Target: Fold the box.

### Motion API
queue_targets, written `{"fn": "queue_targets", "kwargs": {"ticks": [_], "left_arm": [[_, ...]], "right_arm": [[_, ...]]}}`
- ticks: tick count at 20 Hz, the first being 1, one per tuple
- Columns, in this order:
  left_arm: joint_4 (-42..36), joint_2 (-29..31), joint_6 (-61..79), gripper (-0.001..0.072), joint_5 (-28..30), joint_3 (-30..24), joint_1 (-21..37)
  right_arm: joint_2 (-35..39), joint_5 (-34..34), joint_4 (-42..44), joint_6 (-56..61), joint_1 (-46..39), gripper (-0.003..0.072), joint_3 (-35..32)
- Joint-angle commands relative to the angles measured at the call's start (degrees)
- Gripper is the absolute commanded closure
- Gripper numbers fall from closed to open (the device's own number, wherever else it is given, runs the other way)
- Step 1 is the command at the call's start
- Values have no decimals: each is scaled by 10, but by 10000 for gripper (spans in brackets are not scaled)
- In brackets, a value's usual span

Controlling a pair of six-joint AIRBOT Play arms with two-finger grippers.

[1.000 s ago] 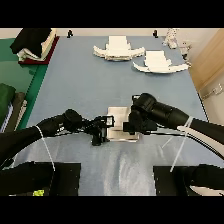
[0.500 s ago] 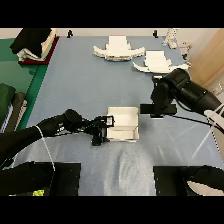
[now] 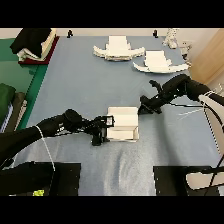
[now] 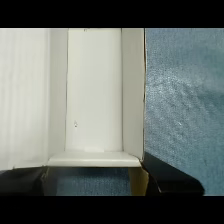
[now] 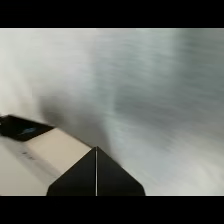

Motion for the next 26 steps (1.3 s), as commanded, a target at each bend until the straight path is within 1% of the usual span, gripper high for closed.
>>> {"fn": "queue_targets", "kwargs": {"ticks": [1,3,7,12,18,20,23,26], "left_arm": [[0,0,0,212,0,0,0],[0,0,0,212,0,0,0],[0,0,0,212,0,0,0],[0,0,0,212,0,0,0],[0,0,0,212,0,0,0],[0,0,0,212,0,0,0],[0,0,0,212,0,0,0],[0,0,0,212,0,0,0]], "right_arm": [[-46,-42,133,-174,-10,688,12],[-44,-59,133,-206,-3,688,18],[-36,-131,131,-257,12,688,22],[-9,-127,128,-261,42,687,22],[0,-71,125,-306,101,687,21],[7,-60,116,-323,123,687,8],[49,-7,92,-339,131,687,-45],[128,73,78,-347,131,687,-119]]}}
